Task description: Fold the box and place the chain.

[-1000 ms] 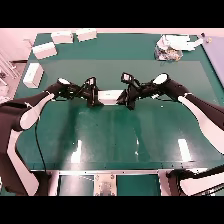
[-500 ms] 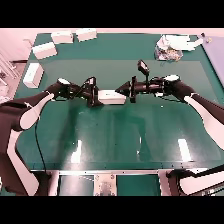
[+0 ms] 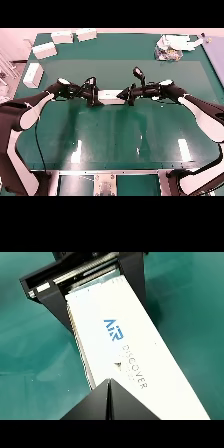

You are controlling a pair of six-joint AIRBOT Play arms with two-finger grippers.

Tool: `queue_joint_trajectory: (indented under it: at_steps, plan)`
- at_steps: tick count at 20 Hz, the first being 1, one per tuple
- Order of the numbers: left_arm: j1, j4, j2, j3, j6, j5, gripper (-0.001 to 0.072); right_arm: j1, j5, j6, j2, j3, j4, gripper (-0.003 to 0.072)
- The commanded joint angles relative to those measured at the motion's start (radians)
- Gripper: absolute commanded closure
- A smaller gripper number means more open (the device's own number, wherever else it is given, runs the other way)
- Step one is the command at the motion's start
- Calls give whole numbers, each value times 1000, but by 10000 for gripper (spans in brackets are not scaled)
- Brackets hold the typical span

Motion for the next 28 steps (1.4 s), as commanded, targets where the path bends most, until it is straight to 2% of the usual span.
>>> queue_joint_trajectory:
  at_steps: [1,2,8,11,14,16,18,21,23,28]
  plan:
    - [0,-2,1,0,0,0,460,11,-21,123,-12,0,-150,674]
    - [0,-2,1,0,0,0,460,22,-22,138,-13,0,-191,673]
    - [0,-2,1,0,0,0,460,29,-2,156,7,14,-159,674]
    - [0,-2,1,0,0,0,460,20,32,145,96,33,-21,673]
    - [0,-2,1,0,0,1,460,20,28,198,222,47,-19,673]
    - [0,-2,1,0,0,1,460,16,28,275,306,47,-47,674]
    - [0,-2,1,0,0,1,460,0,20,418,394,42,-164,675]
    - [0,-2,1,0,0,1,460,-40,11,584,548,-46,-356,674]
    - [0,-2,1,0,0,1,460,-77,-27,658,649,-142,-423,674]
    - [0,-25,1,0,-18,2,462,-196,-70,706,797,-314,-444,673]
